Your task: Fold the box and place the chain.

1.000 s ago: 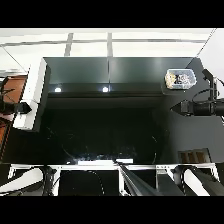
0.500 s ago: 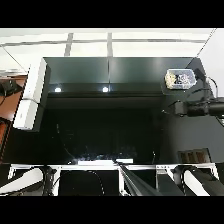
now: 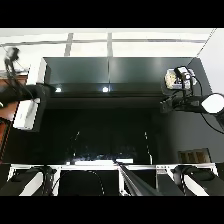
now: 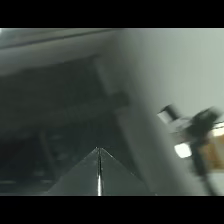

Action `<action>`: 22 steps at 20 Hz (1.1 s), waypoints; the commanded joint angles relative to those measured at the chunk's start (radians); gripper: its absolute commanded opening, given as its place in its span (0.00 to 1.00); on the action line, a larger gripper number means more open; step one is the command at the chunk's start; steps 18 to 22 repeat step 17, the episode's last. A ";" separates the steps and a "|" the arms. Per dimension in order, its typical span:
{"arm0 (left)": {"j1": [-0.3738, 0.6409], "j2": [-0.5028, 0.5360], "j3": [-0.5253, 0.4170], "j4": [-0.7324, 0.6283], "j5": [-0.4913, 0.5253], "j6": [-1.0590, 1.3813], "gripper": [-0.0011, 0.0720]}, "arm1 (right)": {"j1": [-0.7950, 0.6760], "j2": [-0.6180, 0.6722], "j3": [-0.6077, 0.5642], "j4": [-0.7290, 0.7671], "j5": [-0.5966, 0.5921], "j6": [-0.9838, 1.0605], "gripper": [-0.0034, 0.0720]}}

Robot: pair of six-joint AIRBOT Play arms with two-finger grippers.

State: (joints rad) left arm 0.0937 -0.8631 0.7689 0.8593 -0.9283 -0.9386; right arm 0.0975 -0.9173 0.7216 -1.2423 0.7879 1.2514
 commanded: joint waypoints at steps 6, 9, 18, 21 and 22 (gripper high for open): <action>-0.091 0.153 -0.255 0.101 0.234 -0.008 0.05 | -0.083 -0.004 -0.101 -0.172 -0.216 0.092 0.07; -0.091 0.153 -0.255 0.101 0.234 -0.008 0.05 | -0.083 -0.004 -0.101 -0.172 -0.216 0.092 0.06; -0.091 0.153 -0.255 0.101 0.234 -0.008 0.05 | -0.083 -0.004 -0.101 -0.173 -0.216 0.092 0.07; -0.091 0.153 -0.255 0.101 0.234 -0.008 0.05 | -0.083 -0.004 -0.101 -0.173 -0.216 0.092 0.07; -0.091 0.153 -0.255 0.101 0.234 -0.008 0.05 | -0.083 -0.004 -0.101 -0.173 -0.216 0.092 0.07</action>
